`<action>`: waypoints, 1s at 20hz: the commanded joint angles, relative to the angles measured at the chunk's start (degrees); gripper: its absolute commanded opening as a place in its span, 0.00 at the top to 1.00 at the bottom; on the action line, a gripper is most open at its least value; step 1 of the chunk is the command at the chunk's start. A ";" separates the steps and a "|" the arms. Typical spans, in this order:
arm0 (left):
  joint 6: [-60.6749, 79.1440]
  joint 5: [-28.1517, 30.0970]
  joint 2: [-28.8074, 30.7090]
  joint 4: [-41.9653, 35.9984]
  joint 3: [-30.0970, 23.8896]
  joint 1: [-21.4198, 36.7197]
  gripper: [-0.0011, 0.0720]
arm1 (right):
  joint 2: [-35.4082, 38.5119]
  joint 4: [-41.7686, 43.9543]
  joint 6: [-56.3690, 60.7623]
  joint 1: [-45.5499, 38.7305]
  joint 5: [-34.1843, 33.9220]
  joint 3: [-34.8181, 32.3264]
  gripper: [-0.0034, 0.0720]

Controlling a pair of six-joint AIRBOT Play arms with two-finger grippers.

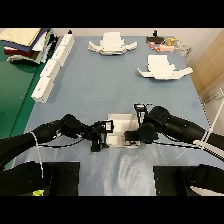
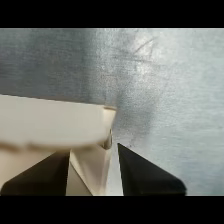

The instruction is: Fold the box.

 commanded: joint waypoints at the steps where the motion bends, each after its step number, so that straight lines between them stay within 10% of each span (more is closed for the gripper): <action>1: 0.02 0.00 -0.04 0.02 0.02 0.02 0.27 | -2.19 0.11 0.68 0.33 -0.04 1.51 0.38; 8: 0.02 0.02 -0.04 0.02 0.02 0.02 0.27 | -3.37 -0.42 2.01 0.74 -0.48 2.82 0.48; 15: 0.02 0.00 -0.04 0.02 0.02 0.02 0.27 | -4.48 -0.63 2.05 0.74 -0.74 2.78 0.95; 20: 0.02 0.00 -0.04 0.02 0.02 0.02 0.27 | -4.44 -0.31 1.79 0.74 -0.72 2.80 0.87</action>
